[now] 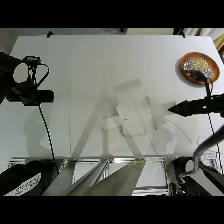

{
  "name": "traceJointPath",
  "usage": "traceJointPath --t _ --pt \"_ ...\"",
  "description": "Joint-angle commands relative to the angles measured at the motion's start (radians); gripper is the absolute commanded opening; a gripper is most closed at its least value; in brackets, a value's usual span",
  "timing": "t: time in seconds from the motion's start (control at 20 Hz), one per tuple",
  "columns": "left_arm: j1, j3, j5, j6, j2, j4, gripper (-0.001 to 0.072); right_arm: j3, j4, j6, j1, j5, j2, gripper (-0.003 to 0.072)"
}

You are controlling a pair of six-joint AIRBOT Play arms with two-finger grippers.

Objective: Fold the box and place the chain.

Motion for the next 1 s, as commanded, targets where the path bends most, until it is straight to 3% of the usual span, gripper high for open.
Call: traceJointPath --t 0.0,0.25,0.45,0.65,0.9,0.95 --pt "0.001 0.0 0.0 0.0 0.001 0.0 0.0011 -0.094 -0.014 0.086 0.118 -0.112 0.088 0.0014" --pt "0.001 0.0 0.016 0.001 0.001 0.001 0.0011 -0.094 -0.237 0.401 0.312 -0.315 0.155 0.0013" --pt "0.0 0.0 0.13 -0.027 0.001 -0.027 0.0011 -0.094 -0.343 0.566 0.461 -0.39 0.162 0.0014" --pt "0.0 0.0 0.284 0.15 -0.004 -0.072 0.0009 -0.094 -0.36 0.602 0.528 -0.408 0.162 0.0015" --pt "0.0 -0.003 0.456 0.459 -0.074 -0.505 0.0014 -0.094 -0.36 0.601 0.533 -0.412 0.162 0.0015" --pt "0.0 -0.003 0.451 0.56 -0.113 -0.61 0.0093 -0.094 -0.36 0.6 0.533 -0.41 0.162 0.0015"
